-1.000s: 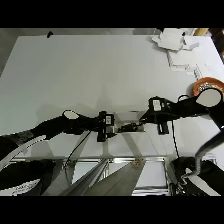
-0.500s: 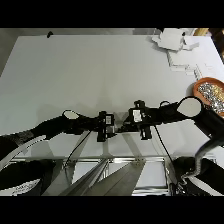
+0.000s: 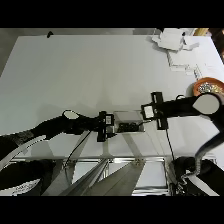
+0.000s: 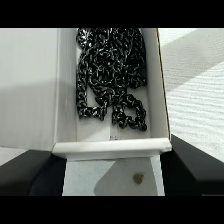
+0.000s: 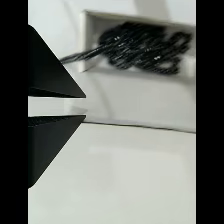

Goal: Fold the box and place the chain.

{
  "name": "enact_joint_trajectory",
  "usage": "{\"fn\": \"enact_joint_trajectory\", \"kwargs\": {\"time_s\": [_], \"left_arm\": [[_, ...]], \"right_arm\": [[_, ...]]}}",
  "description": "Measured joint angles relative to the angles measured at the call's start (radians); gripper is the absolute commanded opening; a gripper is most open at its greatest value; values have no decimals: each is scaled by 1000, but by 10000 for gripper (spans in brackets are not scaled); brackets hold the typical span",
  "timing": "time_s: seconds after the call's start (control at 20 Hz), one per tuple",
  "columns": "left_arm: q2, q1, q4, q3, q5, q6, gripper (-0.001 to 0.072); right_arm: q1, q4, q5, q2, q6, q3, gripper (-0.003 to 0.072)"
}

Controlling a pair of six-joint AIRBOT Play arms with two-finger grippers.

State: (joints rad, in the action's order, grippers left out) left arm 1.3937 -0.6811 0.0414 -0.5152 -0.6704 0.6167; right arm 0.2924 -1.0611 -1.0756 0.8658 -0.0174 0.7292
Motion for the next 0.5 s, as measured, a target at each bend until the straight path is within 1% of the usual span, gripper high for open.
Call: {"fn": "enact_joint_trajectory", "kwargs": {"time_s": [0.15,0.25,0.35,0.5], "left_arm": [[0,0,0,0,0,0,140],[0,0,0,0,0,0,140],[0,0,0,0,0,0,140],[0,0,0,0,0,0,140]], "right_arm": [[-146,-24,-15,6,-53,2,130],[-227,-32,1,31,-92,3,131],[-279,-37,27,67,-131,3,133],[-315,-36,53,153,-193,3,136]]}}
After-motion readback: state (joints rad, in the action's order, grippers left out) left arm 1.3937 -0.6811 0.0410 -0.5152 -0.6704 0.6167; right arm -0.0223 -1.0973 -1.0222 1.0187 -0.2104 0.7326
